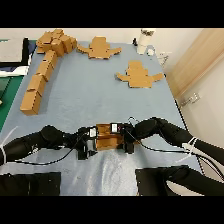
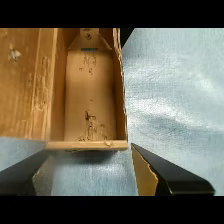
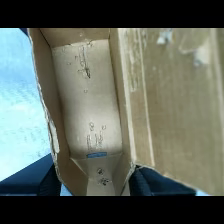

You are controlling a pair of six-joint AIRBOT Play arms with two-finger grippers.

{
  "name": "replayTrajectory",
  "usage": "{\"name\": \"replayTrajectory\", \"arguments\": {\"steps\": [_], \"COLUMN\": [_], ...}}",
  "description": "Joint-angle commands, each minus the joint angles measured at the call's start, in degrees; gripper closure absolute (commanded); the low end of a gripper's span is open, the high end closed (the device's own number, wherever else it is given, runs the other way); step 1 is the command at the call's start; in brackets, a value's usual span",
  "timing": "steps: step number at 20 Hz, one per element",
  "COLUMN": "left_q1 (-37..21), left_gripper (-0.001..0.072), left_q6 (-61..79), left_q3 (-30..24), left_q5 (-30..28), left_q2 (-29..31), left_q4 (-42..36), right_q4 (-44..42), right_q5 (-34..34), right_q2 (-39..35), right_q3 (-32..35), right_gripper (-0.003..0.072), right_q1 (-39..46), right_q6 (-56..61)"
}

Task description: Fold the box.

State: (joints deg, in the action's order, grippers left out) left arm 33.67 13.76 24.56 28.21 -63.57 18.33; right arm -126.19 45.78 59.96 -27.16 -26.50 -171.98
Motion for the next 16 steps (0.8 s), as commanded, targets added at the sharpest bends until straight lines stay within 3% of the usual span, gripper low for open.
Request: {"name": "replayTrajectory", "arguments": {"steps": [1, 11, 12, 16], "left_q1": [1.81, 3.48, 3.48, 3.45], "left_gripper": [0.0005, 0.001, 0.0064, 0.0065], "left_q6": [-0.72, -2.69, -3.13, -4.37], "left_q3": [1.27, 2.34, 2.34, 2.34], "left_q5": [-2.25, -5.31, -5.4, -5.73], "left_q2": [-2.34, -3.58, -3.58, -3.58], "left_q4": [-2.89, -2.71, -2.36, -1.51], "right_q4": [-0.02, -0.02, -0.02, -0.02], "right_q5": [-0.28, -0.28, -0.28, -0.28], "right_q2": [-0.04, -0.04, -0.04, -0.04], "right_q3": [-0.02, -0.02, -0.02, -0.02], "right_gripper": [0.0175, 0.0175, 0.0175, 0.0175], "right_q1": [0.02, 0.02, 0.02, 0.02], "right_q6": [0.04, 0.04, 0.04, 0.04]}}
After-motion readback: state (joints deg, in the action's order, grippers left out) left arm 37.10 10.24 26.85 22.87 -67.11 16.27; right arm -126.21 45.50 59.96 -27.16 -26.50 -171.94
